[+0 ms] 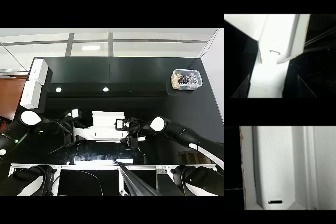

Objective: Fold the box and place the chain.

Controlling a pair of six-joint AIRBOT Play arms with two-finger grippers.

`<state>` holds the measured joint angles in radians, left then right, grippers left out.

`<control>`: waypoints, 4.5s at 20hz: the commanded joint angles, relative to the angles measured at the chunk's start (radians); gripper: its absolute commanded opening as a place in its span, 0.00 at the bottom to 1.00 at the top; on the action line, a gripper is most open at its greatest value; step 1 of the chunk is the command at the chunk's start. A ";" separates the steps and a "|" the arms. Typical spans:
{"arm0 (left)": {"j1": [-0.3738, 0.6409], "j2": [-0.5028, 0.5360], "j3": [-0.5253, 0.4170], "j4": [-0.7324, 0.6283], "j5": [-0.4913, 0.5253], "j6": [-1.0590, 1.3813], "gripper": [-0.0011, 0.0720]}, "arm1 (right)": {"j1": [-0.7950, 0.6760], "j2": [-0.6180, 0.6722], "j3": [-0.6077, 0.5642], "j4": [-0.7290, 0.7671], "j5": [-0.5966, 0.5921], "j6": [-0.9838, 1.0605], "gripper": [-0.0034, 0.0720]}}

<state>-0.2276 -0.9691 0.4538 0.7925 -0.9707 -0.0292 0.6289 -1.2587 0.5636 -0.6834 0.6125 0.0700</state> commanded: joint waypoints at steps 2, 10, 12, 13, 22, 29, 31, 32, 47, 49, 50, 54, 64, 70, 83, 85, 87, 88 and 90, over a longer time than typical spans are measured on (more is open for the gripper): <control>-0.131 -0.013 -0.014 0.026 0.238 0.047 0.98 | 0.001 0.001 0.001 0.003 0.001 0.001 0.59; -0.147 -0.019 -0.013 -0.044 0.117 0.048 0.74 | 0.001 0.001 0.001 0.003 0.001 0.001 0.59; -0.146 -0.019 -0.012 -0.036 0.119 0.048 0.68 | 0.001 0.001 0.001 0.003 0.001 0.001 0.59; -0.146 -0.019 -0.012 -0.029 0.121 0.048 0.68 | 0.001 0.001 0.001 0.003 0.001 0.001 0.59; -0.183 -0.022 -0.012 -0.015 0.136 0.049 0.52 | 0.001 0.001 0.001 0.003 0.001 0.001 0.59; -0.190 -0.022 -0.012 -0.016 0.177 0.048 0.49 | 0.001 0.001 0.001 0.003 0.001 0.001 0.59; -0.190 -0.022 -0.012 -0.016 0.178 0.048 0.49 | 0.001 0.001 0.001 0.003 0.001 0.001 0.59; -0.190 -0.022 -0.012 -0.016 0.178 0.048 0.49 | 0.001 0.001 0.001 0.003 0.001 0.001 0.59; -0.209 -0.022 -0.011 0.089 0.233 0.048 0.59 | 0.001 0.001 0.001 0.003 0.001 0.001 0.59; -0.209 -0.023 -0.011 0.046 0.232 0.048 0.59 | 0.001 0.001 0.001 0.003 0.001 0.001 0.59; -0.209 -0.026 -0.011 0.027 0.235 0.048 0.59 | 0.001 0.001 0.001 0.003 0.001 0.001 0.59; -0.209 -0.054 -0.011 -0.045 0.235 0.048 0.56 | 0.001 0.001 0.001 0.003 0.001 0.001 0.59; -0.263 -0.093 -0.011 -0.177 0.259 0.053 0.37 | 0.001 0.001 0.001 0.003 0.001 0.001 0.59; -0.306 -0.123 -0.011 -0.199 0.354 0.052 0.31 | 0.001 0.001 0.001 0.003 0.001 0.001 0.59; -0.264 -0.048 -0.011 -0.106 0.355 -0.090 0.05 | 0.001 0.001 0.001 0.029 0.001 0.001 0.59; -0.191 0.026 -0.011 0.013 0.299 -0.245 0.05 | 0.001 0.001 0.001 0.028 0.001 0.000 0.59; -0.086 0.112 -0.011 0.096 0.200 -0.404 0.05 | 0.001 0.001 0.001 0.028 0.001 0.000 0.59; -0.022 0.156 -0.011 0.126 0.148 -0.476 0.05 | 0.002 0.001 0.001 0.027 0.001 0.000 0.59; 0.110 0.231 -0.011 0.169 0.055 -0.544 0.05 | 0.004 0.001 0.001 0.017 0.005 -0.001 0.59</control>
<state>-0.2699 -0.8406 0.4419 0.8536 -0.7738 -0.3927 0.6312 -1.2587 0.5636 -0.6590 0.6121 0.0708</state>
